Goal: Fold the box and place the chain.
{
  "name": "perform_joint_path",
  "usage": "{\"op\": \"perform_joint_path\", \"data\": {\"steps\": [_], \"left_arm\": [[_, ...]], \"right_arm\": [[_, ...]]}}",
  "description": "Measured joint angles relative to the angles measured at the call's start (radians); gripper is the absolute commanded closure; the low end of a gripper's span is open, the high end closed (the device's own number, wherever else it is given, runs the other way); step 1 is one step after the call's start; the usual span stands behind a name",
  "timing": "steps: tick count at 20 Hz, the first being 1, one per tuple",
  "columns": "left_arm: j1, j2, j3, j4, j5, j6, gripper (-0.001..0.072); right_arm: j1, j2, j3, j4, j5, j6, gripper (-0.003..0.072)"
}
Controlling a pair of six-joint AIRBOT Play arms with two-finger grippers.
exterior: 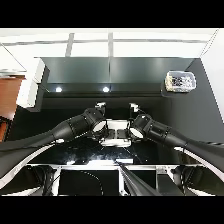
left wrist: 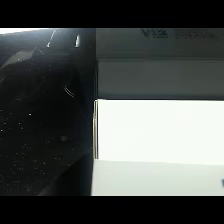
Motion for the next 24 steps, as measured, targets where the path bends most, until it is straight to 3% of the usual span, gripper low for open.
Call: {"op": "perform_joint_path", "data": {"steps": [3, 4, 5, 6, 10, 14, 18, 21, 22, 24], "left_arm": [[0.0, 0.0, 0.0, 0.0, 0.0, -0.001, 0.0679], [0.0, 0.0, 0.0, 0.0, 0.0, -0.001, 0.0679], [0.0, 0.0, 0.0, 0.001, 0.0, -0.001, 0.0679], [0.0, 0.0, 0.0, 0.002, 0.0, -0.001, 0.0679], [0.0, 0.0, 0.0, 0.0, 0.0, 0.0, 0.0679], [0.0, 0.0, 0.0, 0.0, 0.0, 0.0, 0.0679], [0.0, 0.0, 0.0, 0.0, 0.0, 0.0, 0.0679], [0.0, 0.0, 0.0, -0.001, 0.0, 0.0, 0.0679], [0.0, 0.0, 0.0, -0.001, 0.0, 0.0, 0.0679], [0.0, 0.0, 0.0, -0.001, 0.0, 0.0, 0.0679]], "right_arm": [[0.001, 0.0, 0.002, -0.003, -0.004, 0.003, 0.0664], [0.002, 0.0, 0.003, -0.005, -0.006, 0.003, 0.0631], [0.002, 0.001, 0.005, -0.006, -0.006, 0.003, 0.0425], [0.002, 0.006, 0.007, -0.006, -0.011, 0.003, 0.0324], [-0.01, 0.069, 0.017, -0.008, 0.029, -0.021, 0.0325], [-0.045, 0.242, 0.031, -0.045, 0.132, -0.106, 0.0326], [-0.148, 0.414, 0.036, -0.383, 0.351, -0.195, 0.0326], [-0.345, 0.442, 0.036, -0.557, 0.296, -0.277, 0.0306], [-0.435, 0.43, 0.036, -0.583, 0.226, -0.295, 0.0065], [-0.61, 0.38, 0.041, -0.579, 0.067, -0.325, 0.0025]]}}
